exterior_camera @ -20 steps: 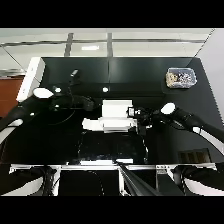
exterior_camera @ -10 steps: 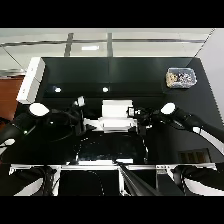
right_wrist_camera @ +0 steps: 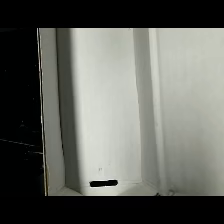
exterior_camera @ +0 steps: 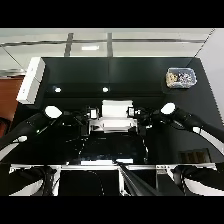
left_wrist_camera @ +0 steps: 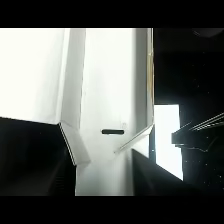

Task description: Fold the box and place the chain.

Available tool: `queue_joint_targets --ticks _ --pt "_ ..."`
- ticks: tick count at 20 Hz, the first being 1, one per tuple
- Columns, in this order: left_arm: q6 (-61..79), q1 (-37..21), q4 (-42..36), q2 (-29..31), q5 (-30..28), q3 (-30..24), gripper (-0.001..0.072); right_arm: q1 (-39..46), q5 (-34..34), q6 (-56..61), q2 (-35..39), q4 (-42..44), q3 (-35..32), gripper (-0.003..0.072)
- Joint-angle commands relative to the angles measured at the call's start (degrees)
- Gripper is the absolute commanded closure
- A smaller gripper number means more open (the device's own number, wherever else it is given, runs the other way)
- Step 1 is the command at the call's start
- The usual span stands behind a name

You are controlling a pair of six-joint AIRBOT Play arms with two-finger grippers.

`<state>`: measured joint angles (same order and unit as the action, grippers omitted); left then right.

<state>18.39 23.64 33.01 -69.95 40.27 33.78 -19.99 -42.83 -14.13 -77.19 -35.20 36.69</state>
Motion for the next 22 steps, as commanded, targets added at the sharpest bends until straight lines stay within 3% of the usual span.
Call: queue_joint_targets --ticks 1,3,4,5,9,13,18,19,20,21,22 --pt "0.9 0.5 -0.9 -1.2 0.7 1.2 0.0363 0.0 0.0 0.0 0.0 0.0 0.0 0.0611" --pt "0.3 0.5 -1.0 -1.2 1.3 1.3 0.0397 0.0 0.0 0.0 0.0 0.0 0.0 0.0611" --pt "0.3 0.5 -1.3 -1.2 2.1 1.3 0.0497 0.0 0.0 0.0 0.0 0.0 0.0 0.0611" --pt "0.3 0.5 -1.9 -1.2 2.4 1.3 0.0511 0.0 0.0 0.0 0.0 0.0 0.0 0.0611" --pt "0.2 2.3 -4.2 -1.6 2.4 1.3 0.0512 0.0 0.0 0.0 0.0 0.0 0.0 0.0611" --pt "0.2 3.5 -13.3 -3.5 1.8 1.3 0.0512 0.0 0.0 0.0 0.0 0.0 0.0 0.0611" --pt "-0.4 3.7 -14.1 -5.5 0.3 1.9 0.0512 0.0 0.0 0.0 0.0 0.0 0.0 0.0611" --pt "-0.4 3.7 -14.0 -5.5 0.1 1.9 0.0530 0.0 0.0 0.0 0.0 0.0 0.0 0.0611" --pt "-0.4 3.7 -14.0 -5.5 0.0 1.9 0.0608 0.0 0.0 0.0 0.0 0.0 0.0 0.0611" --pt "-0.5 3.7 -14.0 -5.5 0.0 1.9 0.0601 0.0 0.0 0.0 0.0 0.0 0.0 0.0611" --pt "-0.4 3.9 -14.0 -5.5 0.2 1.9 0.0486 0.0 0.0 0.0 0.0 0.0 0.0 0.0611"
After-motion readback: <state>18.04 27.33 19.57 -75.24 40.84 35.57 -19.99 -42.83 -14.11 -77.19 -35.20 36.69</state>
